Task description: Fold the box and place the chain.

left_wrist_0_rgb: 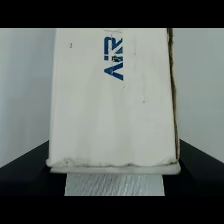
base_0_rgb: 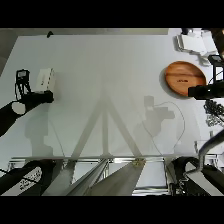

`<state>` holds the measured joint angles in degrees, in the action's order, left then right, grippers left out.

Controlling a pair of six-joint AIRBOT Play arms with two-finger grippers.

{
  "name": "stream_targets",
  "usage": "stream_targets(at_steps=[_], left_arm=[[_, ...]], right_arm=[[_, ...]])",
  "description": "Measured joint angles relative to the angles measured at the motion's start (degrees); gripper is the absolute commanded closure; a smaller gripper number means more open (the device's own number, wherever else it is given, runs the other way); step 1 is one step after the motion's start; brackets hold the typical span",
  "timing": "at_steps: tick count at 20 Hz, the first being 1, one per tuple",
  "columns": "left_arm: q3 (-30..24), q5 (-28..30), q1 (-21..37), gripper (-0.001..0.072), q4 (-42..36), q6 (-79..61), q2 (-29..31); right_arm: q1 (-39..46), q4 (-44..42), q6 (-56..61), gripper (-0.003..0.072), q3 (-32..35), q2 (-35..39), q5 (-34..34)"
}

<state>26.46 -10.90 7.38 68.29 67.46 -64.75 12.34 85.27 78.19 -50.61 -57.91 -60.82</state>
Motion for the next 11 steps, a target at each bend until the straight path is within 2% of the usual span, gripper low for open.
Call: stream_targets(at_steps=[1, 3, 4, 5, 7, 11], left_arm=[[-0.35, 0.35, 0.02, 0.0363, -0.11, 0.11, -0.39], [-0.76, 0.61, 0.07, 0.025, 0.13, 0.26, -0.92], [-0.9, 0.74, 0.07, 0.0123, 0.44, 0.28, -1.09], [-0.98, 0.83, 0.07, 0.0041, 0.76, 0.28, -1.18], [-1.09, 0.7, 0.07, 0.0005, 1.22, 0.37, -1.33], [-1.18, -2.08, 0.07, 0.0005, 2.05, 0.2, -1.2]], right_arm=[[0.0, 0.0, 0.0, 0.0678, 0.0, -0.02, 0.0], [0.0, 0.0, 0.0, 0.0678, 0.0, 0.0, 0.0], [0.0, 0.0, 0.0, 0.0678, 0.0, -0.02, 0.0], [0.0, 0.0, 0.0, 0.0678, 0.0, 0.0, 0.0], [0.0, 0.0, 0.0, 0.0678, 0.0, 0.0, -0.02], [0.0, 0.0, 0.0, 0.0678, 0.0, 0.0, -0.02]])
